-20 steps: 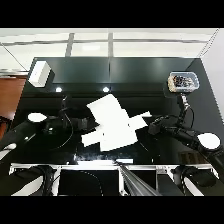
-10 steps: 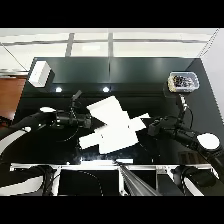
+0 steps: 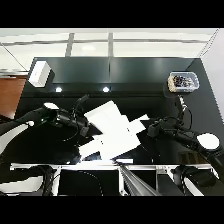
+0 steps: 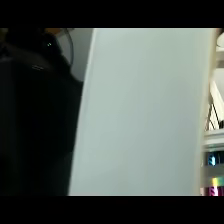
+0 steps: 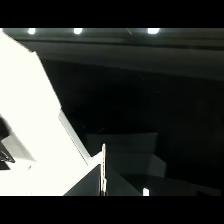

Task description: Fold the box and place the chain.

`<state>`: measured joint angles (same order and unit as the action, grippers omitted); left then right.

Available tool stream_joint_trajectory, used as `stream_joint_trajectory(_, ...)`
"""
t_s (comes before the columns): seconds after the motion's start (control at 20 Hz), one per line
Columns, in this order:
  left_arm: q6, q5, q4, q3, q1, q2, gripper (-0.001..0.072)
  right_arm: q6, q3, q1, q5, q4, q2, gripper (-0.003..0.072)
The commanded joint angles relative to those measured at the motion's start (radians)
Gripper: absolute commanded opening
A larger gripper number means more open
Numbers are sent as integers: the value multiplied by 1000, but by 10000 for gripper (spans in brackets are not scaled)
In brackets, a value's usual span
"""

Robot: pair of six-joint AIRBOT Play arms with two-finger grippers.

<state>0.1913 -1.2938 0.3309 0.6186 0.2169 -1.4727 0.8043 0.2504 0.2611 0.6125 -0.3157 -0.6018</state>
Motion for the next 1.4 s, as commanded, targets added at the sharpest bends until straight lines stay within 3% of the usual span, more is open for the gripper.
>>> stream_joint_trajectory(0.0,-4,3,47,4,-1,-5,253,0,0,1,1,0,1,11)
stream_joint_trajectory(0.05,-4,12,47,4,-1,-5,175,0,0,1,2,-3,1,11)
stream_joint_trajectory(0.15,-5,19,47,4,-1,-5,126,0,0,1,9,-12,1,11)
stream_joint_trajectory(0.2,-5,18,49,4,-1,-5,34,1,0,1,15,-25,1,11)
stream_joint_trajectory(0.3,-5,11,54,4,-1,-5,26,4,0,0,25,-56,1,14)
stream_joint_trajectory(0.35,-4,5,54,4,-1,-5,26,4,0,0,26,-65,1,127)
stream_joint_trajectory(0.4,-4,-1,54,4,-1,-4,26,4,2,-6,26,-70,1,430)
stream_joint_trajectory(0.45,-4,-5,54,4,-1,-4,25,4,10,-21,38,-88,1,618)
stream_joint_trajectory(0.65,-4,-22,90,26,4,18,21,15,158,-138,175,-416,1,618)
stream_joint_trajectory(0.85,-8,114,193,37,61,156,21,6,277,-197,232,-634,1,618)
stream_joint_trajectory(1.05,-213,178,283,37,144,265,21,-142,281,-196,225,-685,1,617)
stream_joint_trajectory(1.35,-213,480,380,47,207,275,22,-258,281,-196,222,-682,-2,616)
